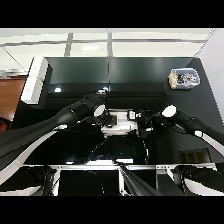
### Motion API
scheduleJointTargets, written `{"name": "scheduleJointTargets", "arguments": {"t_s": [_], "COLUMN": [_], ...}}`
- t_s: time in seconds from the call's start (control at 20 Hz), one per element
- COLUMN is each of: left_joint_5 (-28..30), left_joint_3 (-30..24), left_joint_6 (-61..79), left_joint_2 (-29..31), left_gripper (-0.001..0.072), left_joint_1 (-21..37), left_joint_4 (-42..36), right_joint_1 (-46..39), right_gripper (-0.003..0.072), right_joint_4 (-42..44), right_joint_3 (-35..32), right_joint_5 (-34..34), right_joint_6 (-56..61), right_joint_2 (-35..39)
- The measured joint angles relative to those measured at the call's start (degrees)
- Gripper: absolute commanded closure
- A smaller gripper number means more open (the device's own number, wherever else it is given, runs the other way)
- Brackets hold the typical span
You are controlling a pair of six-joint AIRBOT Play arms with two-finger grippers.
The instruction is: Fold the box and place the chain.
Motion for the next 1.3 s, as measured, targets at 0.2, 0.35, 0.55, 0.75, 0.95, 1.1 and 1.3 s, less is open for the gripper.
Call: {"name": "scheduleJointTargets", "arguments": {"t_s": [0.2,0.35,0.55,0.75,0.95,1.1,1.3], "left_joint_5": [-3.0,-3.4,-2.6,-2.4,-2.1,-1.1,-2.7], "left_joint_3": [0.7,0.9,0.9,1.1,1.2,1.3,1.8], "left_joint_6": [-3.0,-4.0,-4.5,-4.7,-4.7,-4.9,-4.7], "left_joint_2": [-0.8,-1.7,-2.9,-3.4,-3.5,-3.6,-3.6], "left_gripper": [0.0267,0.0267,0.0477,0.0685,0.0627,0.0281,0.0687], "left_joint_1": [-0.2,-0.4,-0.5,-0.5,-0.5,-0.5,-0.1], "left_joint_4": [2.1,2.1,0.5,-0.3,-0.7,-1.6,-1.5], "right_joint_1": [0.0,0.0,0.0,0.0,0.0,0.0,0.0], "right_gripper": [0.0449,0.0449,0.0449,0.0449,0.0449,0.0449,0.0449], "right_joint_4": [0.0,0.0,0.0,0.0,0.0,0.0,0.0], "right_joint_3": [0.0,0.0,0.0,0.0,0.0,0.0,0.0], "right_joint_5": [0.0,0.0,0.0,0.0,0.0,0.0,0.0], "right_joint_6": [0.0,0.0,0.0,0.0,0.0,0.0,0.0], "right_joint_2": [0.0,0.0,0.0,0.0,0.0,0.0,0.0]}}
